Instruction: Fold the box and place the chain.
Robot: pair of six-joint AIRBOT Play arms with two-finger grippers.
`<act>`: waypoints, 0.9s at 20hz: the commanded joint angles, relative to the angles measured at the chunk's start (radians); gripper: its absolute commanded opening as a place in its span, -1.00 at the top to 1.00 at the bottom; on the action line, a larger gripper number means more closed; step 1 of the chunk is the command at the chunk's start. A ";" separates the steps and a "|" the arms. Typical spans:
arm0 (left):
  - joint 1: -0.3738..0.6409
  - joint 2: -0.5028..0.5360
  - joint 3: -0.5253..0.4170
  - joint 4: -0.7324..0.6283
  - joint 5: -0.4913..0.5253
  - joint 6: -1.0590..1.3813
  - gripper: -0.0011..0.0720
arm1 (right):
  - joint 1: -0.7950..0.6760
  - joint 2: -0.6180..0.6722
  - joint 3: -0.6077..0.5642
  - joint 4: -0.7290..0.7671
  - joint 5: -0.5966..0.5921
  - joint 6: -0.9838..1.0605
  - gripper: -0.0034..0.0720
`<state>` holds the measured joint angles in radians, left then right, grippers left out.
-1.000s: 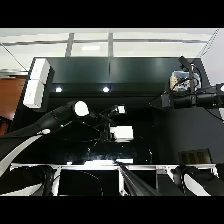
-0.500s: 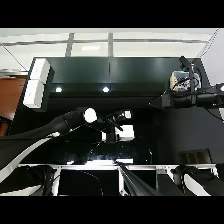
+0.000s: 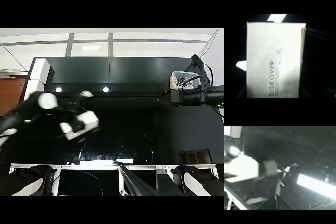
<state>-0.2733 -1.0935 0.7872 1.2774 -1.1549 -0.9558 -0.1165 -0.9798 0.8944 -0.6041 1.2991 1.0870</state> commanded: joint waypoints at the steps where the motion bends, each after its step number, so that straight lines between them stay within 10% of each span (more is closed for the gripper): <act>1: 0.384 0.139 -0.045 0.116 -0.035 -0.179 0.16 | -0.014 0.001 0.000 0.000 0.000 -0.039 0.88; 8: 0.840 0.090 -0.046 0.229 0.035 -0.282 0.16 | -0.014 0.001 0.000 -0.060 0.000 -0.024 0.88; 18: 0.832 -0.169 0.028 -0.049 0.249 0.132 0.16 | -0.014 0.000 0.000 -0.059 -0.023 0.010 0.88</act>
<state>0.5713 -1.1828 0.7784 1.2858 -0.9588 -0.9283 -0.1307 -0.9798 0.8944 -0.6613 1.2919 1.0870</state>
